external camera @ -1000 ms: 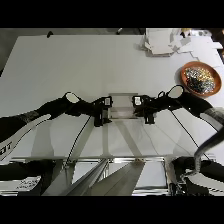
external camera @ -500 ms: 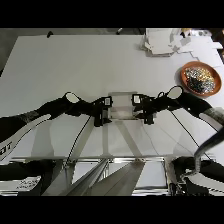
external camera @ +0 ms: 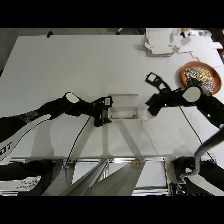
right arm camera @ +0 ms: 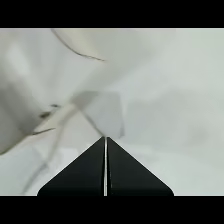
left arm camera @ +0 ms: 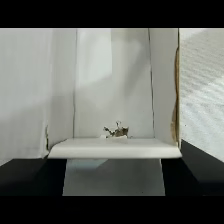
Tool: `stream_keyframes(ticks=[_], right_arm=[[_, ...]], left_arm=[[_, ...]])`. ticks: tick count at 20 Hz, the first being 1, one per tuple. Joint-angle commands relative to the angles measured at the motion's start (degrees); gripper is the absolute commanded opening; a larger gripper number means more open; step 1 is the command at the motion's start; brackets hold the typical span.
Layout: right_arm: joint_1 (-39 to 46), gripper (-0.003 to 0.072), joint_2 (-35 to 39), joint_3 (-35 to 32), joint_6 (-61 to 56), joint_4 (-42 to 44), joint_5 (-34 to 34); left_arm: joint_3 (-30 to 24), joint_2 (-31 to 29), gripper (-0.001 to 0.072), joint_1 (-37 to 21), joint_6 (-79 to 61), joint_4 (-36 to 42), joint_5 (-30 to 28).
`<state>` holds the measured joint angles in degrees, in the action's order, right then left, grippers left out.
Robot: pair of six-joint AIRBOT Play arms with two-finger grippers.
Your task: Fold the box and place the chain.
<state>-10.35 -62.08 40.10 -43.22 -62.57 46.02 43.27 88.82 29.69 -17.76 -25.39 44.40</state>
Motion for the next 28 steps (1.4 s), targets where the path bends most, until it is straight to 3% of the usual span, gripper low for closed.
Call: stream_keyframes(ticks=[1, 5, 11, 20, 25, 27, 28], right_arm=[[6.4, 0.0012, 1.8, -1.0, -25.9, -10.7, -0.4], [14.3, 0.0011, 1.0, -5.7, -25.3, -3.8, 3.7], [15.1, 0.0011, -4.1, -9.0, -17.7, 15.2, 5.2], [9.8, 0.0011, -12.5, -9.0, -14.9, 21.5, 5.6], [9.0, 0.0018, -9.1, -9.0, -13.2, 24.0, 5.8], [9.0, 0.0124, -5.6, -9.0, -13.2, 24.0, 5.8], [9.0, 0.0127, -4.3, -9.0, -13.2, 24.9, 6.0]], left_arm=[[0.0, 0.0, 0.0272, 0.0, 0.0, 0.0, 0.0], [0.0, 0.0, 0.0272, 0.0, 0.0, 0.0, 0.0], [0.0, 0.0, 0.0272, 0.0, 0.0, 0.0, 0.0], [0.0, 0.0, 0.0272, 0.0, 0.0, 0.0, 0.0], [0.0, 0.0, 0.0272, 0.0, 0.0, 0.0, 0.0], [0.0, 0.0, 0.0272, 0.0, 0.0, 0.0, 0.0], [0.0, 0.0, 0.0272, 0.0, 0.0, 0.0, 0.0]])
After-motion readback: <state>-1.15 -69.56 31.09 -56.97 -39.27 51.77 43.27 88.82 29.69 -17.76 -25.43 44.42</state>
